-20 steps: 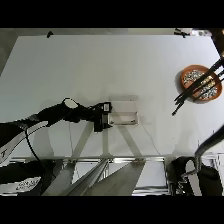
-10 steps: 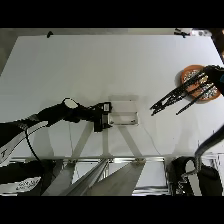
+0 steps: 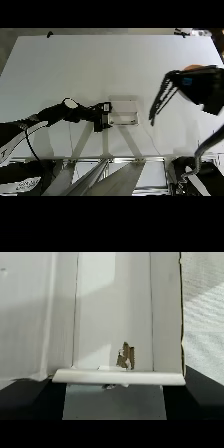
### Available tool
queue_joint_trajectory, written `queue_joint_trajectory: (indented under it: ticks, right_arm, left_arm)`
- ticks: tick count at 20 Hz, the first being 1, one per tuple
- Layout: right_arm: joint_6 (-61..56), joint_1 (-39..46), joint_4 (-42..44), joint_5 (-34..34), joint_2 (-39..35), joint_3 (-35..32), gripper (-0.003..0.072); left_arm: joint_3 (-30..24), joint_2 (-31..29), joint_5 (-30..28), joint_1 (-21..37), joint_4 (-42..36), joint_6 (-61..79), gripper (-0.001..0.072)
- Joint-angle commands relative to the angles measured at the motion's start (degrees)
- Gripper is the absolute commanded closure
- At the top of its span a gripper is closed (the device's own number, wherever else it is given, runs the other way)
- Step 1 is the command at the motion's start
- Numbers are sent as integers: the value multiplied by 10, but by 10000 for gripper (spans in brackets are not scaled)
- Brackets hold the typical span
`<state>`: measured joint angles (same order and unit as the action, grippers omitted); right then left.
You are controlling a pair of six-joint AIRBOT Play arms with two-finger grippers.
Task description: Fold the box and place the chain.
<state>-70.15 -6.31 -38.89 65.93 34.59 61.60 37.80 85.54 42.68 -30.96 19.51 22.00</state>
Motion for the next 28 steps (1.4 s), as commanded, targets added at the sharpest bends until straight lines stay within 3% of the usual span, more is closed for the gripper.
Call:
queue_joint_trajectory:
  ticks: [1, 3, 10, 22, 28]
  right_arm:
    - [-50, -143, -119, -108, 60, -2, 681]
    - [-81, -164, -165, -103, 80, -2, 681]
    - [-81, -165, -168, -80, 89, -2, 680]
    - [-76, -199, -195, -8, 174, -3, 680]
    - [-94, -231, -238, -6, 176, -54, 680]
  left_arm:
    - [0, 0, 0, 0, 0, 0, 501]
    - [0, 0, 0, 0, 0, 0, 501]
    - [0, 0, 0, 0, 0, 0, 501]
    - [0, 0, 0, 0, 0, 0, 501]
    - [0, 0, 0, 0, 0, 0, 501]
